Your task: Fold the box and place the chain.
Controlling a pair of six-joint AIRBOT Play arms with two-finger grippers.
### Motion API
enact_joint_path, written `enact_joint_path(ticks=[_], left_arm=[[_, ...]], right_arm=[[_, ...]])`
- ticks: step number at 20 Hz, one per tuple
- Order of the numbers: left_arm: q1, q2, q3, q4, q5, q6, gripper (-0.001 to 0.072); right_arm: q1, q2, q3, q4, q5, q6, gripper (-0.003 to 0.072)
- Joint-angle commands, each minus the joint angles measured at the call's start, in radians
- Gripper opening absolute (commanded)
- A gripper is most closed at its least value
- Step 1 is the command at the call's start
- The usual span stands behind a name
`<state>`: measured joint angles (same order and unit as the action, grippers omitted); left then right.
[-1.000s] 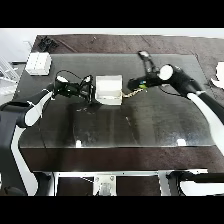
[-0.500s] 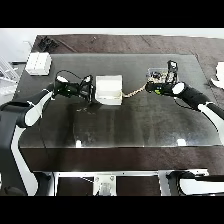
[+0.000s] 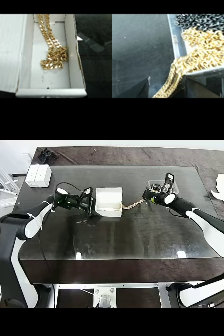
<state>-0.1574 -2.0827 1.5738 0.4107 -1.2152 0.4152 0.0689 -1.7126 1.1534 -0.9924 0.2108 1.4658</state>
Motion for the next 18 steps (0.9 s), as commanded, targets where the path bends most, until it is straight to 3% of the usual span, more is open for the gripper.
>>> enact_joint_path(ticks=[1, 4, 5, 9, 18], left_arm=[[0.0, 0.0, 0.0, 0.0, 0.0, 0.0, 0.043], [0.0, 0.0, 0.0, 0.0, 0.0, 0.0, 0.043], [0.0, 0.0, 0.0, 0.0, 0.0, 0.0, 0.043], [0.0, 0.0, 0.0, 0.0, 0.0, 0.0, 0.043], [0.0, 0.0, 0.0, 0.0, 0.0, 0.0, 0.043]], right_arm=[[-0.005, -0.064, 0.045, 0.041, -0.002, 0.02, 0.0343], [-0.012, -0.064, 0.045, 0.047, -0.025, 0.019, 0.0038], [-0.015, -0.064, 0.045, 0.047, -0.027, 0.019, 0.001], [0.008, 0.008, 0.045, 0.046, -0.028, 0.017, 0.0008], [0.209, 0.439, 0.064, 0.02, -0.092, -0.154, 0.0007]])
